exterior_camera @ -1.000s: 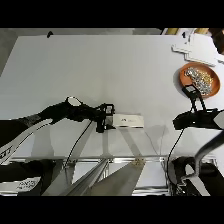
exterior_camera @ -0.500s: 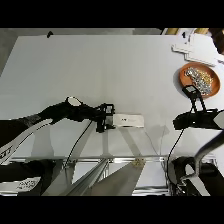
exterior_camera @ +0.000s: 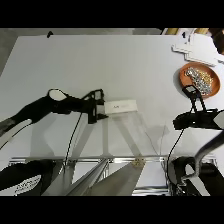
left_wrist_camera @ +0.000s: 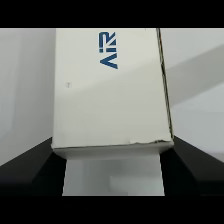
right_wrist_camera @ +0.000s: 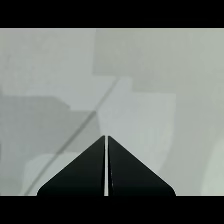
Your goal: Fold the box and place the chain.
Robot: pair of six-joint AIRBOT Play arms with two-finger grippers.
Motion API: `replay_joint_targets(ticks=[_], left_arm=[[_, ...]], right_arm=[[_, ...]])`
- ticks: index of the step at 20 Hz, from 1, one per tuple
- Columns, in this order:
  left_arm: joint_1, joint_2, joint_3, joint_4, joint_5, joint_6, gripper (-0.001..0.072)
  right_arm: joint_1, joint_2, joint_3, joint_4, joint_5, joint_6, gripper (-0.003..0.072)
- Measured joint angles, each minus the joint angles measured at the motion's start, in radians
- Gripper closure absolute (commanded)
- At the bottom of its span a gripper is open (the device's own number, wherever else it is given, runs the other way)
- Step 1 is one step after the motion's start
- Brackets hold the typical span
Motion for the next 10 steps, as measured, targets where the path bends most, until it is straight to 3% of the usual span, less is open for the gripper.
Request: replay_joint_targets(ticks=[5,10], left_arm=[[0.267,0.214,-0.001,0.177,0.068,-0.35,0.05],[0.557,0.29,-0.002,0.41,0.094,-0.695,0.05]], right_arm=[[0.0,0.0,0.0,0.0,0.0,0.0,0.0667],[0.0,0.0,0.0,0.0,0.0,0.0,0.0667]])
